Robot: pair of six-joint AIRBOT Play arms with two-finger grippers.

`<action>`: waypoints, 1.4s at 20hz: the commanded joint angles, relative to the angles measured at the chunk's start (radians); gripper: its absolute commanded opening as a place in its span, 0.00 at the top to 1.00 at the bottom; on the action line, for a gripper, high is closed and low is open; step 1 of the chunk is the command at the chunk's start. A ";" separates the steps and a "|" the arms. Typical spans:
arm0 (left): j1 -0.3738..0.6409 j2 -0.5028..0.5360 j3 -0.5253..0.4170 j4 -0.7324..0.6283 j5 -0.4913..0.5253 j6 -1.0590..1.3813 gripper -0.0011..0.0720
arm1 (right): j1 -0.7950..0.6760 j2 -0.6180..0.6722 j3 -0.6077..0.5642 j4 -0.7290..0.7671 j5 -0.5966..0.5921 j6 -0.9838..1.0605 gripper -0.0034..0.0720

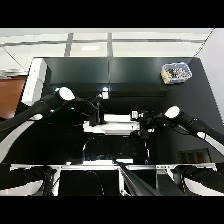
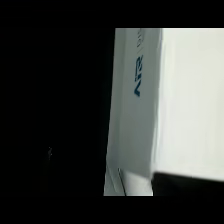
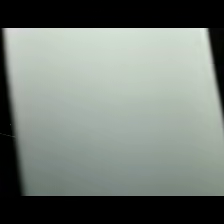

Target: Fold the box and place the chain.

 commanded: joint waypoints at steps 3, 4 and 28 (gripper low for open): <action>0.151 0.156 0.008 0.246 -0.266 -0.481 0.05 | 0.025 0.000 -0.002 -0.042 -0.006 0.002 0.40; 0.180 0.161 0.008 0.229 -0.354 -0.583 0.17 | 0.025 0.000 -0.002 -0.039 -0.008 0.004 0.41; 0.036 -0.039 -0.040 -0.102 -0.035 -0.442 0.95 | 0.024 0.000 -0.002 -0.022 -0.043 0.031 0.83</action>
